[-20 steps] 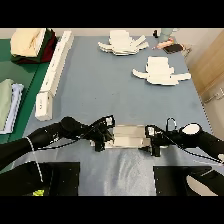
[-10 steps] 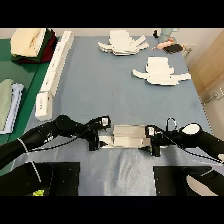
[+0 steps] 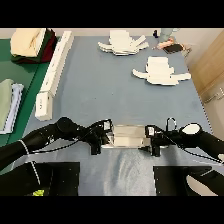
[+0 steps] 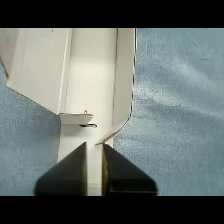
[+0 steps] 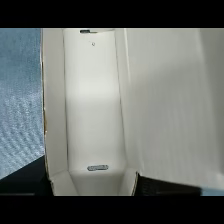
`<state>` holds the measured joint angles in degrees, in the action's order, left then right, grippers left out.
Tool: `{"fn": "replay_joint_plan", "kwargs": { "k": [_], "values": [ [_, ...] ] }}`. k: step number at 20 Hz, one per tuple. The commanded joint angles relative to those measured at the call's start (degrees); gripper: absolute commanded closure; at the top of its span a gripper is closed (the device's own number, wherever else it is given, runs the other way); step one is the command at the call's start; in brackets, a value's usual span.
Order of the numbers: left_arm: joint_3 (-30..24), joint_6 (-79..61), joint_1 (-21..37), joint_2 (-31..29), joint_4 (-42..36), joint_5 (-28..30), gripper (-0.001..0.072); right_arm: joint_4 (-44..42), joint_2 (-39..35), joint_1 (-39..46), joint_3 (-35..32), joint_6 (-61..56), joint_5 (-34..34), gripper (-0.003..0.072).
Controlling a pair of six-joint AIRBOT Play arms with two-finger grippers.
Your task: Fold the box.
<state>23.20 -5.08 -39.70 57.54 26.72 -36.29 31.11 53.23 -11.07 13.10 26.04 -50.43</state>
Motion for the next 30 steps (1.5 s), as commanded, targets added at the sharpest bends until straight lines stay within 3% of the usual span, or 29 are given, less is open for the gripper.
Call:
{"fn": "replay_joint_plan", "kwargs": {
  "k": [1,6,11,12,13,14,19,21,22,23,27,30],
  "values": [
    [-0.04,-2.78,-2.08,1.36,-5.09,3.61,0.0653,-0.02,-0.04,0.02,0.04,-0.02,-0.02,0.0228],
    [-0.04,-9.88,-5.18,3.69,-16.35,5.66,0.0654,-0.02,-0.04,0.02,0.04,-0.02,-0.02,0.0228],
    [-0.04,-10.97,-6.03,4.46,-18.03,6.16,0.0648,-0.04,-0.04,0.02,0.04,-0.02,-0.02,0.0228],
    [-0.07,-10.97,-6.03,4.55,-18.12,6.12,0.0531,-0.02,-0.04,0.02,0.04,-0.02,-0.02,0.0228],
    [-0.07,-10.95,-6.03,4.61,-18.34,5.90,0.0176,-0.02,-0.04,0.02,0.04,-0.02,-0.02,0.0228],
    [-0.07,-10.93,-6.03,4.61,-19.06,5.92,0.0041,-0.04,-0.04,0.02,0.04,-0.02,-0.02,0.0228],
    [-0.07,-10.93,-6.03,4.61,-19.21,5.90,0.0042,-0.02,-0.04,0.02,0.04,-0.02,-0.02,0.0228],
    [-0.07,-10.29,-6.03,4.61,-18.93,5.99,0.0072,-0.02,-0.04,0.02,0.04,-0.02,-0.02,0.0228],
    [-0.07,-8.98,-6.01,4.59,-18.62,6.21,0.0329,-0.02,-0.04,0.02,0.04,-0.02,-0.02,0.0228],
    [-0.04,-7.50,-5.97,4.42,-16.92,6.19,0.0663,-0.02,-0.04,0.02,0.04,-0.02,-0.02,0.0228],
    [-0.04,9.55,-5.88,0.11,-4.33,6.25,0.0691,-0.04,-0.04,0.02,0.04,-0.02,-0.02,0.0228],
    [-0.07,36.96,-4.37,-8.68,6.75,5.51,0.0692,-0.02,-0.04,0.02,0.04,-0.02,-0.02,0.0228]
  ]
}}
